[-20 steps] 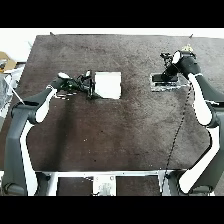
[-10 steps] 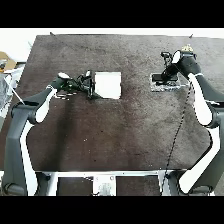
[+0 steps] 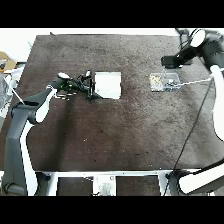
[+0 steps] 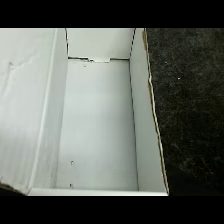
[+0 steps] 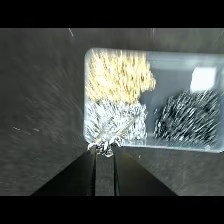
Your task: Fold the box and place the chain.
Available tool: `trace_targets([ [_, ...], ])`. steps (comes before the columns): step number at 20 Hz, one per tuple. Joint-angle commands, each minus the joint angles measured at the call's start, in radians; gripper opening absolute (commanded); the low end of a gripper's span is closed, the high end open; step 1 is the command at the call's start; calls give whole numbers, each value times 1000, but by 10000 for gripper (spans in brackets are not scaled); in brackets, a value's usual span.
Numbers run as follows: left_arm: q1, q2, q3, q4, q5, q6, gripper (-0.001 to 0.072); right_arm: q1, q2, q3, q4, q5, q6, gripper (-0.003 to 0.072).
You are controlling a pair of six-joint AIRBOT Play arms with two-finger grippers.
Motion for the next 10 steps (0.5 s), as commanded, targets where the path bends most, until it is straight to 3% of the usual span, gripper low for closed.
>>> trace_targets([
  [1,0,0,0,0,0,0,130,37,173,1,-3,-99,-25,0],
  [6,0,0,0,0,0,0,130,151,388,1,-90,-401,-24,-1],
  [10,0,0,0,0,0,0,130,251,471,1,-150,-647,-32,-1],
])
